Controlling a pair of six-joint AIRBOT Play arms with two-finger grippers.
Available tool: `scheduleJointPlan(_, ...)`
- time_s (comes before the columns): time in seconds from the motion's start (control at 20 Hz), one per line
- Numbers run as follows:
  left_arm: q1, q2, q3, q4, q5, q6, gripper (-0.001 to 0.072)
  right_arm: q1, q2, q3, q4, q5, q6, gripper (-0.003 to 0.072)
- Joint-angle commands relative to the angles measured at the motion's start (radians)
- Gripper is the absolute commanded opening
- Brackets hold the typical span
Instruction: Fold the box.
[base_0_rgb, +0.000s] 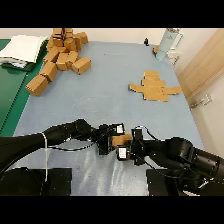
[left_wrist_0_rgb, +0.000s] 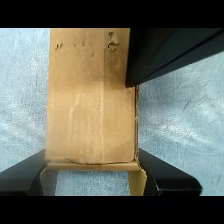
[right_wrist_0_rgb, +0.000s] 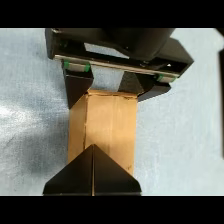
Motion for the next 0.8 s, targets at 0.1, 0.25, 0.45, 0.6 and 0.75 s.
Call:
scheduleJointPlan(0.1,0.001,0.0,0.0,0.0,0.0,0.0,0.0424,0.0,0.117,0.001,-0.049,-0.032,0.072,0.0007)
scheduleJointPlan(0.25,0.001,0.0,0.0,0.0,0.0,0.0,0.0424,-0.007,0.176,0.001,-0.252,-0.101,0.408,0.0008)
scheduleJointPlan(0.45,0.0,0.0,0.0,0.0,0.0,0.0,0.0425,-0.077,0.17,0.017,-0.416,-0.335,0.921,0.0007)
scheduleJointPlan(0.6,0.001,0.0,0.0,0.0,0.0,0.0,0.0425,-0.164,0.12,0.077,-0.397,-0.431,1.112,0.0007)
scheduleJointPlan(0.75,0.0,0.0,0.0,0.0,0.0,0.0,0.0425,-0.293,0.018,0.192,-0.376,-0.422,1.178,0.0007)
